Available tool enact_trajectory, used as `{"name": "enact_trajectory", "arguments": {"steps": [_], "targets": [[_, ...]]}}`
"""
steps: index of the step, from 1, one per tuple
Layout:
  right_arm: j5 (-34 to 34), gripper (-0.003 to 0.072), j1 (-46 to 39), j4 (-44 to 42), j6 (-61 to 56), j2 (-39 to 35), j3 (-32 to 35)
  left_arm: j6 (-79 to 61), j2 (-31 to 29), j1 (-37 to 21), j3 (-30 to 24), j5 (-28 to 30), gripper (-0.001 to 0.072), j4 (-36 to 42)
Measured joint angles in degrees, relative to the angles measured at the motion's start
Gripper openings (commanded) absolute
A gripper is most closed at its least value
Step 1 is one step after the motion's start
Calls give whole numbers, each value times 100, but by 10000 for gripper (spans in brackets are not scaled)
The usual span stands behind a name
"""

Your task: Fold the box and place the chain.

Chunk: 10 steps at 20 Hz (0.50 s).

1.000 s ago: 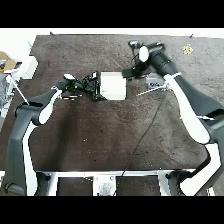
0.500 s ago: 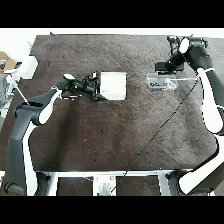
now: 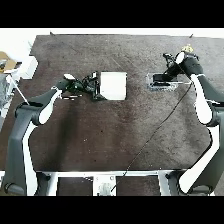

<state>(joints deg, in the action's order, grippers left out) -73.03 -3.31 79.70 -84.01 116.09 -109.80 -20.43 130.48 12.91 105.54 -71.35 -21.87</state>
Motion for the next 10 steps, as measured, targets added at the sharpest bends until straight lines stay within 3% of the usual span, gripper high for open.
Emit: {"name": "enact_trajectory", "arguments": {"steps": [1, 2, 4, 5, 10], "targets": [[0, 196, 0, -61, 11, 52, 0, 0, -2, 0, 0, 0, 344, 0], [2, 136, -2, -81, 17, 83, 0, 0, -2, 0, 0, 0, 344, 0], [26, 133, -7, -142, 33, 120, -2, 2, 0, 0, 0, 0, 344, 0], [24, -1, -9, -162, 37, 125, -2, 0, -2, 0, 0, 2, 344, 0], [-24, 1, -4, -190, 39, -68, -2, 0, -2, 0, 0, 2, 344, 2]]}}
